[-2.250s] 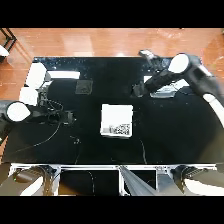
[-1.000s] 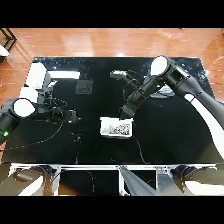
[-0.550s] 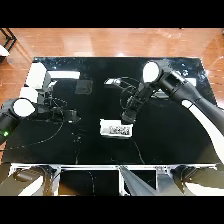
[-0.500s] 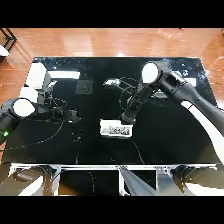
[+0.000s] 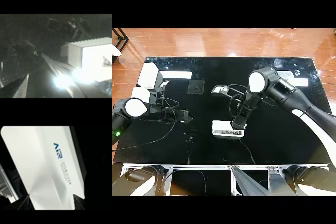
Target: Fold the box and place the chain.
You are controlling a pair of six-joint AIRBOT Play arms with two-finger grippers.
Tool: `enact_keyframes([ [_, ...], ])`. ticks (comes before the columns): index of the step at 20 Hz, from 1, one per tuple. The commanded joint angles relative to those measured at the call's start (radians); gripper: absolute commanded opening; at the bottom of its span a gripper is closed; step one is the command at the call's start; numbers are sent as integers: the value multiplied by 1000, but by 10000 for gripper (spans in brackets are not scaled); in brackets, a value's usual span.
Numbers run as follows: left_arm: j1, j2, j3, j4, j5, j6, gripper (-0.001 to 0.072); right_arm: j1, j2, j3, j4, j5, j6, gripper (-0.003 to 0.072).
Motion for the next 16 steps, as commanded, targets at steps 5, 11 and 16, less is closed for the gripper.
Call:
enact_keyframes([
  [5, 1, 0, 0, 0, 1, 0, 630, 8, 105, -127, -44, -161, 90, 596],
  [11, 1, 0, 0, 0, 16, 0, 630, 8, 105, -121, 6, -222, 87, 712],
  [16, 1, 0, 0, 0, 19, 0, 630, -19, 105, 21, 24, -134, 46, 711],
])
